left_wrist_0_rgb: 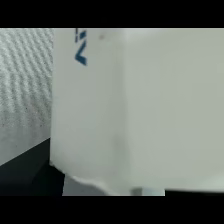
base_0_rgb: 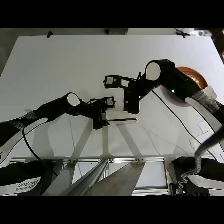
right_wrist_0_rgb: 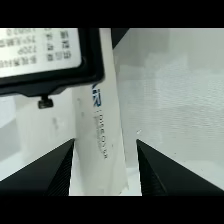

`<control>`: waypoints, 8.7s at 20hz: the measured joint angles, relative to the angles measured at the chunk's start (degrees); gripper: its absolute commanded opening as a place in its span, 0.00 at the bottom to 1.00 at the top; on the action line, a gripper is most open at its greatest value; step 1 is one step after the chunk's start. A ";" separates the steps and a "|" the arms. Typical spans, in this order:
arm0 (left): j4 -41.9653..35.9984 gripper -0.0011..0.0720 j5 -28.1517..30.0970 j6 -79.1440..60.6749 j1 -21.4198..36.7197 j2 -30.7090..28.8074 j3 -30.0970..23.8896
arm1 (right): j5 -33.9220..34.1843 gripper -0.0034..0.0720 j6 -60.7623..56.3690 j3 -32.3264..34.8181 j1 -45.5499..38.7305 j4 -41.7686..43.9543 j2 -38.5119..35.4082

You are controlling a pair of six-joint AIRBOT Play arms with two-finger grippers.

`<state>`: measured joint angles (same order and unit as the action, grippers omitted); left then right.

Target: Fold the box and place the chain.

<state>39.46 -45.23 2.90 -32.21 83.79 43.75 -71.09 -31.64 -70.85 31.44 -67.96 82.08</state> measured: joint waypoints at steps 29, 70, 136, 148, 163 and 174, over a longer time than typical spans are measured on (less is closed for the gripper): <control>-0.02 0.55 -0.02 0.09 0.00 0.00 0.00 | 10.08 0.52 -4.98 9.40 4.98 -2.01 -4.48; 0.13 0.55 0.04 -0.24 0.02 0.00 0.00 | 13.60 0.62 -6.10 13.53 3.78 -0.94 -7.41; 0.07 0.55 -0.02 -0.04 -0.02 0.00 0.00 | 40.44 0.06 -2.08 46.99 -0.13 54.45 -15.45; -0.09 0.55 -0.07 0.11 -0.02 0.02 0.00 | 32.74 0.06 -6.71 41.03 -2.67 48.68 -26.03; 0.00 0.55 -0.04 -0.04 -0.02 0.02 -0.02 | 2.89 0.06 -45.27 40.74 -11.10 -7.48 -29.90; 0.02 0.55 0.39 3.08 1.18 -0.94 -0.07 | 5.07 0.06 -46.42 40.74 -11.19 -9.29 -29.90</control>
<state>39.48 -44.84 5.98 -31.03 82.85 43.68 -66.02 -78.06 -30.11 20.25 -77.25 52.18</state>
